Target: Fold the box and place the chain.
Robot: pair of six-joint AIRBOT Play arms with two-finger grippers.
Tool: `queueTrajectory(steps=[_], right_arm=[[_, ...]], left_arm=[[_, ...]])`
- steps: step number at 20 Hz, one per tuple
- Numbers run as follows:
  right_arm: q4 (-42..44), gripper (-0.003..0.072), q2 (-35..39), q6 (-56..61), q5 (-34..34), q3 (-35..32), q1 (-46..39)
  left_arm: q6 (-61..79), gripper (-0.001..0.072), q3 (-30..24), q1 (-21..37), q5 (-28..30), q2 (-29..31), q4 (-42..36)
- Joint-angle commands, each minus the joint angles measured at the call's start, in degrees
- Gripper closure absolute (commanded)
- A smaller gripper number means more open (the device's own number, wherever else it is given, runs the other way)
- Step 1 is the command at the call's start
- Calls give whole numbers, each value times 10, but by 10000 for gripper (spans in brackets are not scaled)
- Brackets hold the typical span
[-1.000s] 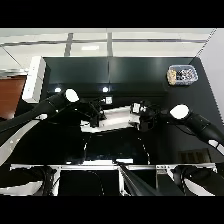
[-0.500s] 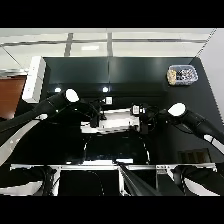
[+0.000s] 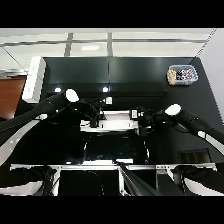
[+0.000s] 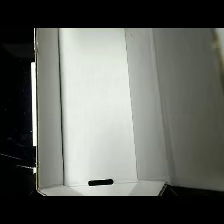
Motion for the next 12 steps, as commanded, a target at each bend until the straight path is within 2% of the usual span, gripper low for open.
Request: queueTrajectory(steps=[1, 4, 12], right_arm=[[-8, -22, -12, -3, 0, 0, 9], [-35, -22, -18, 30, -30, 2, 32], [-65, -22, -19, 74, -35, 3, 30]], left_arm=[[0, 685, 0, 0, 2, 0, -1], [0, 685, 0, 0, 2, 0, -1], [0, 685, 0, 0, 1, 0, -1]])
